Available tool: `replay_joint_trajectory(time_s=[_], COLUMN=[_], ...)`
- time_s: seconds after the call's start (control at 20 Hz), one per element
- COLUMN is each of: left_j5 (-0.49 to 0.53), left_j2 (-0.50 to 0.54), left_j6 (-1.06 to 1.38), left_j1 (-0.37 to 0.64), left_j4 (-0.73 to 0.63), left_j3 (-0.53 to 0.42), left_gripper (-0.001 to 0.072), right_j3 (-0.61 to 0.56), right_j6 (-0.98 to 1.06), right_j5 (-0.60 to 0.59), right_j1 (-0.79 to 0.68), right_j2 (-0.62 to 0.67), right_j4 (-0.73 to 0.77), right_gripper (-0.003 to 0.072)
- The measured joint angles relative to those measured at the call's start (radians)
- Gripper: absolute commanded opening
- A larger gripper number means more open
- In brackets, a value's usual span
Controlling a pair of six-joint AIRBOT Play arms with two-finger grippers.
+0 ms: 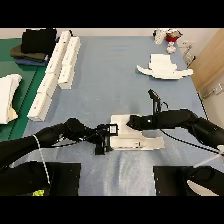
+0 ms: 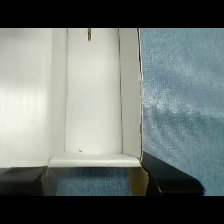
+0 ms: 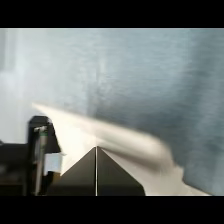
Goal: Fold the box.
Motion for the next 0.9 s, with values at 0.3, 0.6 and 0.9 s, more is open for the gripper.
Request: replay_joint_trajectory(time_s=[0.3,0.6,0.9], left_j5=[0.000,0.000,0.000], left_j2=[0.000,0.000,0.000], left_j6=[-0.002,0.000,0.001], left_j1=[0.000,0.000,0.000], left_j4=[0.000,0.000,0.000], left_j3=[0.000,0.000,0.000], left_gripper=[0.0511,0.0511,0.0511], right_j3=[0.005,0.005,0.026], right_j6=[-0.055,-0.086,-0.097], right_j5=[0.016,0.016,-0.027], right_j1=[0.000,0.000,0.000], right_j2=[-0.116,-0.123,-0.026], right_j4=[-0.013,-0.018,-0.092], right_gripper=[0.0004,0.0004,0.0004])
